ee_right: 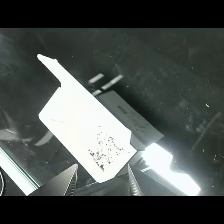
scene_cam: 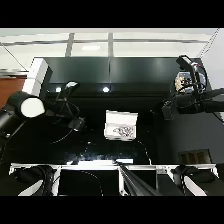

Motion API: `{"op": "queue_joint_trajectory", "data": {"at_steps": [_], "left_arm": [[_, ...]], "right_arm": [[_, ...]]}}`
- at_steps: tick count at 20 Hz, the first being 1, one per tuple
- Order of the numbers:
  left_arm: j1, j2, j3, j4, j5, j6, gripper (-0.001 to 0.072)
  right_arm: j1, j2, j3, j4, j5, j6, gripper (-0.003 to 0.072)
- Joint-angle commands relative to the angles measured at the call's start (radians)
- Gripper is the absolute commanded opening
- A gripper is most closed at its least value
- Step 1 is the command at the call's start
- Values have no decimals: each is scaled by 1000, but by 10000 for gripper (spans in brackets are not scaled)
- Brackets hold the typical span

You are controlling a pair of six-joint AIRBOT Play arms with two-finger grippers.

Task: Fold the box and place the chain.

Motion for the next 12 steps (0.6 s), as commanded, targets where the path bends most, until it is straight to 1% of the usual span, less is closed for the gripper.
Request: {"op": "queue_joint_trajectory", "data": {"at_steps": [1, 2, 4, 6, 7, 9, 10, 12], "left_arm": [[186, 29, -162, -446, 47, 676, 631], [172, 23, -184, -466, 47, 837, 634], [118, 1, -206, -446, 59, 1100, 707], [51, -40, -206, -396, 87, 1310, 708], [19, -65, -206, -386, 137, 1395, 708], [-27, -129, -203, -412, 240, 1484, 708], [-37, -164, -201, -434, 262, 1538, 707], [-31, -245, -188, -477, 264, 1628, 708]], "right_arm": [[-1, 0, 1, -1, -6, 10, 385], [-1, 1, 1, -1, -6, 10, 385], [-1, 0, 1, 0, -6, 18, 384], [-1, 1, 1, -1, -6, 32, 384], [-1, 1, 0, 0, -6, 34, 385], [-1, 0, 0, -1, -6, 41, 385], [-1, 0, 0, 0, -6, 45, 385], [-1, 1, 0, 0, -6, 47, 384]]}}
